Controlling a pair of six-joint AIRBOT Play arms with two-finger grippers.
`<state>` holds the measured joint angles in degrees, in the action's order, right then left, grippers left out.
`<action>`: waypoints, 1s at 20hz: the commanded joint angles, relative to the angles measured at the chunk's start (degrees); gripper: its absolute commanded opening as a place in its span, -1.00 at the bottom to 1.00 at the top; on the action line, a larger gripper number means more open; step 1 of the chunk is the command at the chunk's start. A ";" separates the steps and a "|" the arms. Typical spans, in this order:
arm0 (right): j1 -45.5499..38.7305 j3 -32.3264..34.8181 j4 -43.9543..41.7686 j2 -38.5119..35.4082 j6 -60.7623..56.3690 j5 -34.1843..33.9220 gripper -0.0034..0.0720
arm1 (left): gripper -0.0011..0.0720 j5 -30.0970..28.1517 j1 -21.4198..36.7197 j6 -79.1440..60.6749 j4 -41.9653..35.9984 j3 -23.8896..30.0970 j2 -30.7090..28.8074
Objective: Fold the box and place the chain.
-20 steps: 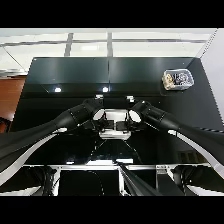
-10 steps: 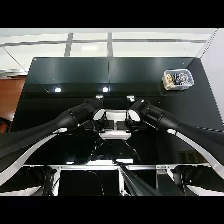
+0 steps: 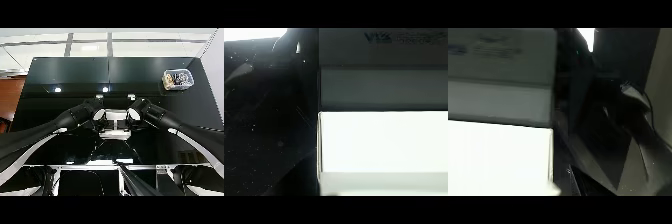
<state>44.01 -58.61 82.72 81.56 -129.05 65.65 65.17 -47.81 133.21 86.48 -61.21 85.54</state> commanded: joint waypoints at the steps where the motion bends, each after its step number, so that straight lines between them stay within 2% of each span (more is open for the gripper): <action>1: -0.02 -2.54 5.55 -2.84 3.02 5.18 -0.18 | -0.89 -0.15 0.02 0.07 -0.20 0.00 -0.02; 3: -0.39 -4.20 10.86 -7.82 4.44 8.98 -0.18 | -0.89 -0.13 0.02 0.07 -0.20 0.00 -0.02; 5: -1.20 -4.98 15.80 -14.53 5.46 9.62 -0.18 | -0.89 -0.15 0.02 0.07 -0.20 0.00 -0.02; 8: -3.26 -4.98 32.04 -22.49 5.97 8.61 -0.18 | -0.89 -0.13 0.02 0.07 -0.20 0.00 -0.02; 10: -7.48 -4.87 41.11 -23.15 6.93 6.62 -0.18 | -0.89 -0.13 0.02 0.07 -0.20 0.00 -0.02; 11: -10.78 -4.17 42.75 -22.99 6.97 3.04 -0.18 | -0.89 -0.13 0.02 0.07 -0.20 0.00 -0.02; 13: -18.93 -1.73 42.51 -22.29 6.34 -8.70 -0.17 | -0.89 -0.13 0.02 0.07 -0.20 0.00 -0.02; 14: -23.39 -0.26 41.05 -21.22 5.22 -15.17 0.49 | -0.89 -0.13 0.02 0.07 -0.20 0.00 -0.02; 15: -27.26 0.31 37.16 -19.45 5.05 -19.47 0.94 | -0.89 -0.11 0.02 0.07 -0.22 0.00 -0.02; 17: -35.21 -1.25 28.79 -13.70 5.29 -24.13 0.94 | -0.89 -0.13 0.02 0.07 -0.20 0.00 -0.02; 20: -45.13 -13.55 11.96 -3.17 5.46 -20.26 0.94 | -0.89 -0.20 0.02 0.07 -0.17 0.00 0.00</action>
<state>8.36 -64.82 109.16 70.57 -123.52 48.05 65.04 -47.81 133.27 86.28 -61.21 85.54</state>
